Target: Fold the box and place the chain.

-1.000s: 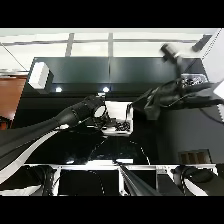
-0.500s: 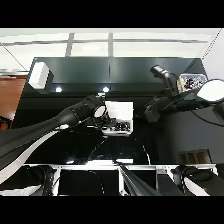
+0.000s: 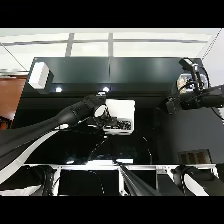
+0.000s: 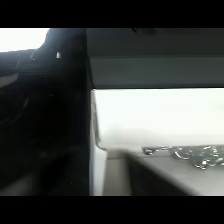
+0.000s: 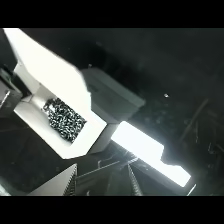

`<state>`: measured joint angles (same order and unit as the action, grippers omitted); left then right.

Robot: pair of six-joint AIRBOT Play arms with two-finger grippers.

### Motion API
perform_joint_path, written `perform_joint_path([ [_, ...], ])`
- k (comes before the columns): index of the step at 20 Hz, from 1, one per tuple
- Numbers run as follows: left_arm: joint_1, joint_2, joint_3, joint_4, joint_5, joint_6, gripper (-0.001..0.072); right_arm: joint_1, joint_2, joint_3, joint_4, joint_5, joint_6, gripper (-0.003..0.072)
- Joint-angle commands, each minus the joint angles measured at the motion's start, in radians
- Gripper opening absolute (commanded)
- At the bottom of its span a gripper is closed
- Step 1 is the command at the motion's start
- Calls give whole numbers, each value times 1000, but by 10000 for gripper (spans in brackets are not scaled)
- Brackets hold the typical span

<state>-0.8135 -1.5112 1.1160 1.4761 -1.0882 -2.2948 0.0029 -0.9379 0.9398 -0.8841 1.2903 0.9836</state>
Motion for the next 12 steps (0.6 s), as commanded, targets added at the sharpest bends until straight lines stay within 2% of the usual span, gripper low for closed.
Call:
perform_joint_path([
  [1,0,29,27,13,2,-4,474,-8,2,-2,-11,-31,-15,382],
  [3,0,77,34,23,2,43,473,-8,2,-2,-11,-31,-15,382],
  [5,0,142,33,61,-39,156,473,-9,2,-2,-12,-26,-15,382],
  [7,2,220,26,145,-108,295,473,-9,2,-2,-11,-26,-14,382],
  [9,32,307,-11,228,-124,408,473,-9,2,-2,-11,-26,-14,382],
  [10,64,353,-46,237,-101,440,473,-9,2,-2,-11,-27,-10,382],
  [12,162,445,-165,207,44,467,473,-9,2,-2,-11,-27,-1,382],
])
